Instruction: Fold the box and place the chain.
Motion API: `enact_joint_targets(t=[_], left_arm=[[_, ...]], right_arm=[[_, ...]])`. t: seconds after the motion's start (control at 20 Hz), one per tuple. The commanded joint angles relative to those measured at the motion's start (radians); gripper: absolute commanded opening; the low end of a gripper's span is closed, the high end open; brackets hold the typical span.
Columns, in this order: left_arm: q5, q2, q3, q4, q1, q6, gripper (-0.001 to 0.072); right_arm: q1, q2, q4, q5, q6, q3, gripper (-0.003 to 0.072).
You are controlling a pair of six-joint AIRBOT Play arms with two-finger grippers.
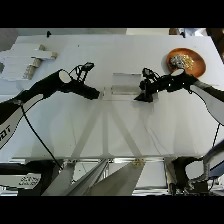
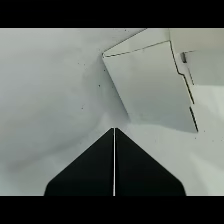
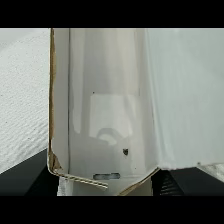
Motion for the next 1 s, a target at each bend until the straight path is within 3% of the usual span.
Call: enact_joint_targets(t=[0.0, 0.3, 0.55, 0.95], left_arm=[[0.05, -0.018, 0.0, -0.026, -0.011, -0.024, 0.0008], [0.087, -0.061, 0.0, -0.066, -0.028, -0.024, 0.0007], [0.09, -0.059, 0.0, -0.305, -0.028, 0.109, 0.001], [0.085, -0.035, 0.0, -0.317, -0.013, 0.124, 0.0012]], right_arm=[[0.0, 0.0, 0.0, 0.0, 0.0, 0.001, 0.051], [0.0, 0.0, 0.0, 0.0, 0.0, 0.001, 0.051], [0.0, 0.0, 0.0, 0.0, 0.0, 0.001, 0.051], [0.0, 0.0, 0.0, 0.0, 0.0, 0.001, 0.051]])
